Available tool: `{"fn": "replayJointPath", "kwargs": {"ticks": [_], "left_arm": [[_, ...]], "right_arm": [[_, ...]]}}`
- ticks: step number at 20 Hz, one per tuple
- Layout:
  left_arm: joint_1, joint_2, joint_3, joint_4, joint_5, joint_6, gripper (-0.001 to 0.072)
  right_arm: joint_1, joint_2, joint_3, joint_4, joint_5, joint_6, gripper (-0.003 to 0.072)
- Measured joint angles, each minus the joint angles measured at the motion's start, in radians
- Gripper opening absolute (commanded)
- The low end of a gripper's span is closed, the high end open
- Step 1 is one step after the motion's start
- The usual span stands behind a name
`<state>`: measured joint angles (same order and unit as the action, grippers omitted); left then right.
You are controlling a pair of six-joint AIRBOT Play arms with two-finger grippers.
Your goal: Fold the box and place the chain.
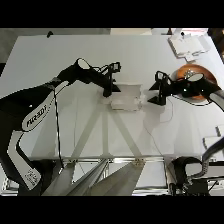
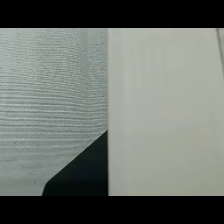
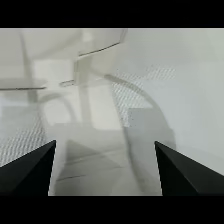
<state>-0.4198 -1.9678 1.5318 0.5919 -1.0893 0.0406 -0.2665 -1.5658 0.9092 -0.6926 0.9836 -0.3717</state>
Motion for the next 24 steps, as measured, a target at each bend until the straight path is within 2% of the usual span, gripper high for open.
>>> {"fn": "replayJointPath", "kwargs": {"ticks": [6, 14, 24], "left_arm": [[0.000, 0.000, 0.000, 0.000, 0.000, 0.000, 0.0016], [0.000, 0.000, 0.000, 0.000, 0.000, 0.000, 0.0016], [-0.001, 0.000, 0.000, 0.000, -0.001, 0.000, 0.0016]], "right_arm": [[0.040, 0.010, -0.098, 0.080, -0.065, -0.096, 0.0695], [0.080, 0.021, -0.122, 0.133, -0.118, -0.107, 0.0695], [0.087, 0.081, -0.130, 0.079, -0.008, -0.122, 0.0695]]}}
